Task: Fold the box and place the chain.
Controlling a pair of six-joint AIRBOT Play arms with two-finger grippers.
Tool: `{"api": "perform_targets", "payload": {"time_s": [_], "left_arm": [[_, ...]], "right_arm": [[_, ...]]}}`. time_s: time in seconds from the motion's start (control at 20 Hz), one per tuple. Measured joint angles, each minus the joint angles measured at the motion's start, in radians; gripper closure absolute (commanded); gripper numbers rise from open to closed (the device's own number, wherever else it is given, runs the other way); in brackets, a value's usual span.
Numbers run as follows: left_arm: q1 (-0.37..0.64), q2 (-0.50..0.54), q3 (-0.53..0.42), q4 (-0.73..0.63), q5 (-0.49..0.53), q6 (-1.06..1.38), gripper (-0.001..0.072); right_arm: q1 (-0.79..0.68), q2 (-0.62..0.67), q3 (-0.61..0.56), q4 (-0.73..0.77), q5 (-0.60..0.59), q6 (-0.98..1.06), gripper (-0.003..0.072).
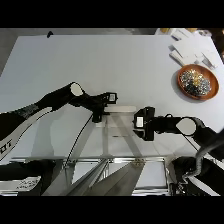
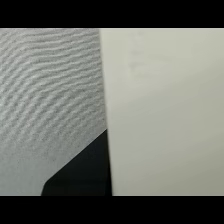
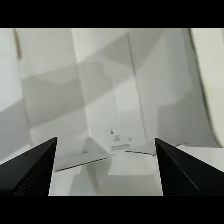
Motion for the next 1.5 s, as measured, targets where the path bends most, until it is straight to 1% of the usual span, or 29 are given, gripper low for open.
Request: {"api": "perform_targets", "payload": {"time_s": [0.1, 0.2, 0.35, 0.55, 0.75, 1.1, 1.5], "left_arm": [[0.0, 0.0, 0.0, 0.0, 0.0, 0.0, 0.07], [0.0, 0.0, 0.0, 0.0, 0.0, 0.0, 0.07], [0.0, 0.0, 0.0, 0.0, 0.0, 0.0, 0.07], [0.0, 0.0, 0.0, 0.0, 0.0, 0.0, 0.07], [0.0, 0.0, 0.0, 0.0, 0.0, 0.0, 0.07], [0.0, 0.0, 0.0, 0.0, 0.0, 0.0, 0.07], [0.0, 0.0, 0.0, 0.0, 0.0, 0.0, 0.07]], "right_arm": [[0.03, 0.04, -0.042, -0.016, 0.002, 0.008, -0.0009], [0.065, 0.063, -0.084, -0.037, -0.023, 0.012, -0.0011], [0.109, 0.065, -0.12, -0.064, -0.101, 0.018, -0.0013], [0.132, 0.016, -0.136, -0.085, -0.203, 0.019, -0.0012], [0.125, -0.005, -0.129, -0.07, -0.262, 0.018, -0.0011], [0.018, -0.027, -0.065, 0.021, -0.241, 0.011, -0.001], [-0.067, -0.12, -0.035, 0.225, -0.188, -0.182, -0.001]]}}
